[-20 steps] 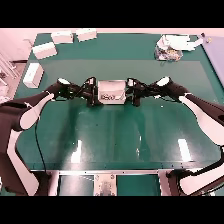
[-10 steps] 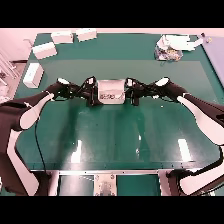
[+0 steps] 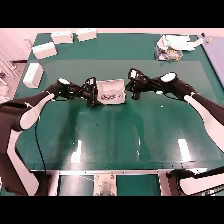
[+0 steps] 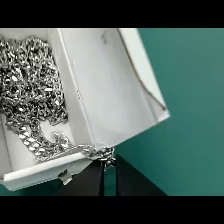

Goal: Fold the box and place the chain.

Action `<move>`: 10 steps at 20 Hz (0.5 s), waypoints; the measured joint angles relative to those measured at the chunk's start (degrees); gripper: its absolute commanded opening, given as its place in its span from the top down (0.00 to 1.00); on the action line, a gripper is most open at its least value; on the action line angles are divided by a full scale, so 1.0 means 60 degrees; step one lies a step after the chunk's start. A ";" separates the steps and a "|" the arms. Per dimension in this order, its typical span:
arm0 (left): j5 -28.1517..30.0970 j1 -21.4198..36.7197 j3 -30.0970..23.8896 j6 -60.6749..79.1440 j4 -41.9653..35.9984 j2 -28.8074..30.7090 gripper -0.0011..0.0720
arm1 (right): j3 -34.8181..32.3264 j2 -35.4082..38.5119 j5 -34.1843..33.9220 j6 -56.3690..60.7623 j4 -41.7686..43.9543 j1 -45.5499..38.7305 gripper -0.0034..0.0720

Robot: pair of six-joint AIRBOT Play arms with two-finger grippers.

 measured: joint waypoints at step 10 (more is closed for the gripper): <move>0.0033 0.0011 -0.0004 -0.0004 -0.0018 0.0000 0.64 | 0.0000 0.1326 -0.0025 0.1690 -0.1231 0.0011 0.94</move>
